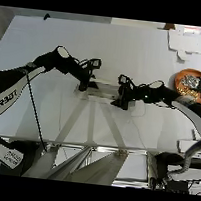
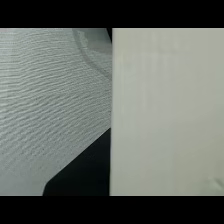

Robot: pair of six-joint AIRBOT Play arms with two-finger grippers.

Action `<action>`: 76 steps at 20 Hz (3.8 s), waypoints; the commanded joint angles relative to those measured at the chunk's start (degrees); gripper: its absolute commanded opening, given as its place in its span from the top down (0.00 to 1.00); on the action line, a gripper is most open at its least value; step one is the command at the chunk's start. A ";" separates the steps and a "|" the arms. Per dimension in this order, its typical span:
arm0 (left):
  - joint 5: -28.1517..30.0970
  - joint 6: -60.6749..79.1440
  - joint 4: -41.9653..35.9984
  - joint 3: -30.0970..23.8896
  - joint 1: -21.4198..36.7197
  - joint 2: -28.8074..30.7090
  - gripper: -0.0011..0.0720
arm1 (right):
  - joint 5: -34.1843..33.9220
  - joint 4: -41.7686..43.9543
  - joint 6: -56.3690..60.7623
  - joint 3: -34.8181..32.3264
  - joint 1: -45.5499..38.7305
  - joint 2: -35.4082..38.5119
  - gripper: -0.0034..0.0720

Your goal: Fold the box and place the chain.

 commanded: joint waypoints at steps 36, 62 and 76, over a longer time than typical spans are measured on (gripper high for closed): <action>-12.00 -16.15 5.75 -2.29 13.70 12.26 0.57 | 0.22 0.02 -0.28 0.07 0.02 0.00 0.26; 20.44 -24.63 -22.95 -12.11 3.52 3.82 0.98 | 0.31 0.02 -0.28 0.07 0.02 0.00 0.26; -8.20 -10.36 1.11 -12.31 9.49 20.35 0.73 | 0.33 0.02 -0.28 0.07 0.02 0.00 0.26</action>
